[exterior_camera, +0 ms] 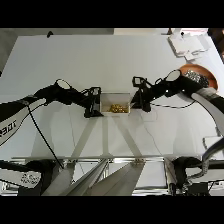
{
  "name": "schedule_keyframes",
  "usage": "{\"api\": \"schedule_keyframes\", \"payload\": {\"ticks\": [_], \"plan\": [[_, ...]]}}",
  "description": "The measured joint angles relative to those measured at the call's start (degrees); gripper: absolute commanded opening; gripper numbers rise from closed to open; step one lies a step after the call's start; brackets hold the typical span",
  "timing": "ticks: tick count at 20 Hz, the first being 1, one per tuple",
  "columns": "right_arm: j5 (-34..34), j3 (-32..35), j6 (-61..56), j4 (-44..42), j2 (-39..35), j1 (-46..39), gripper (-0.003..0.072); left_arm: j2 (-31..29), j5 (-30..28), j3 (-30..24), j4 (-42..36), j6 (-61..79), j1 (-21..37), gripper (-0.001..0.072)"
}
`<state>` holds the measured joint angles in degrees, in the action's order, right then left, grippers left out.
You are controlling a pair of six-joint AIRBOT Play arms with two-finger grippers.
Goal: Fold the box and place the chain.
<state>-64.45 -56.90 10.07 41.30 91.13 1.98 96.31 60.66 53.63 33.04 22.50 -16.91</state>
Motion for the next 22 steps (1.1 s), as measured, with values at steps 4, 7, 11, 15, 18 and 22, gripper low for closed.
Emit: {"api": "schedule_keyframes", "payload": {"ticks": [4,7,11,15,18,22], "plan": [[0.83,0.11,1.53,-0.59,1.84,1.33,0.0009,0.0,0.15,0.0,0.09,0.02,0.02,0.0015],[1.14,0.11,1.33,-0.04,2.25,1.66,0.0008,0.0,0.13,0.0,0.07,0.02,0.02,0.0015],[1.55,0.11,-1.81,2.21,1.49,1.81,0.0008,0.0,0.04,0.0,-0.02,-0.02,0.02,0.0015],[2.32,0.11,-4.39,4.26,-2.05,1.81,0.0008,0.0,0.04,0.0,-0.02,-0.02,0.02,0.0015],[1.55,0.11,-5.27,4.83,-6.01,1.84,0.0008,0.0,0.02,0.0,-0.02,-0.02,0.02,0.0015],[0.83,0.07,-7.48,4.87,-10.97,2.8,0.0009,0.0,0.02,0.0,-0.02,-0.02,0.02,0.0015]]}}
